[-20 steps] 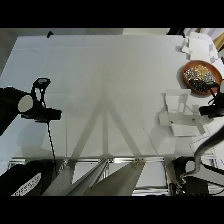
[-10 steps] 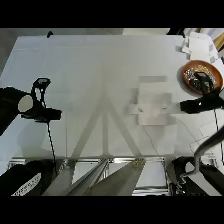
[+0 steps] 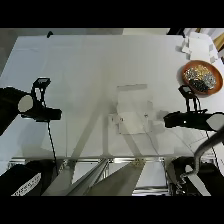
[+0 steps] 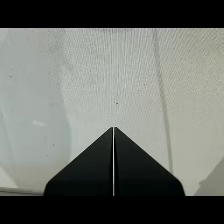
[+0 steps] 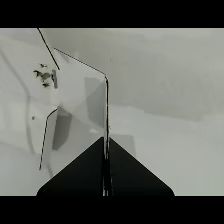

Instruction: Fold the box and place the chain.

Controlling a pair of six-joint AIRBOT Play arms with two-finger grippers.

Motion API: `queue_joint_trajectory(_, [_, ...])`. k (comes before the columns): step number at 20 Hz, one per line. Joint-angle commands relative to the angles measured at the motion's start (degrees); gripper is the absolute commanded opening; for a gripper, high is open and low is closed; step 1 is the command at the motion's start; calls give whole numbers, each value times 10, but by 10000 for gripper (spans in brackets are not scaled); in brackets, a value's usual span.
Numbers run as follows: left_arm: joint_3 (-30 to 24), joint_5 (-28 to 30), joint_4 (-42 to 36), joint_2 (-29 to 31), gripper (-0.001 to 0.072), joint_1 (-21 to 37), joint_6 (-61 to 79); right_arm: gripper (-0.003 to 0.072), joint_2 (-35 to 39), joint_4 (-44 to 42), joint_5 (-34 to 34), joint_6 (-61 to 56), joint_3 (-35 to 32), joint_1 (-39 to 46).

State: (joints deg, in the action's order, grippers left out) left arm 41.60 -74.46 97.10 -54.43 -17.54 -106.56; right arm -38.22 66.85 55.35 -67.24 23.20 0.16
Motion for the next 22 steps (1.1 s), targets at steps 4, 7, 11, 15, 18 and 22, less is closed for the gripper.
queue_joint_trajectory(4, [-1, 64, 0, 0, 23, 0, 8, 9, 9, -7, -8, 0, -9, -17])
queue_joint_trajectory(7, [-1, 126, -103, -3, 382, 2, 165, 10, 9, -9, -8, 0, -9, -17])
queue_joint_trajectory(11, [2, 186, -581, -67, 382, 0, 548, 10, 9, -14, -8, 0, -9, -17])
queue_joint_trajectory(15, [64, 125, -759, -208, 462, 0, 720, 10, 9, -14, -7, 1, -9, -17])
queue_joint_trajectory(18, [140, 84, -752, -313, 575, -1, 733, 10, 9, -13, -7, 1, -9, -17])
queue_joint_trajectory(22, [171, 98, -757, -370, 628, -1, 814, 10, 9, -13, -7, 1, -9, -17])
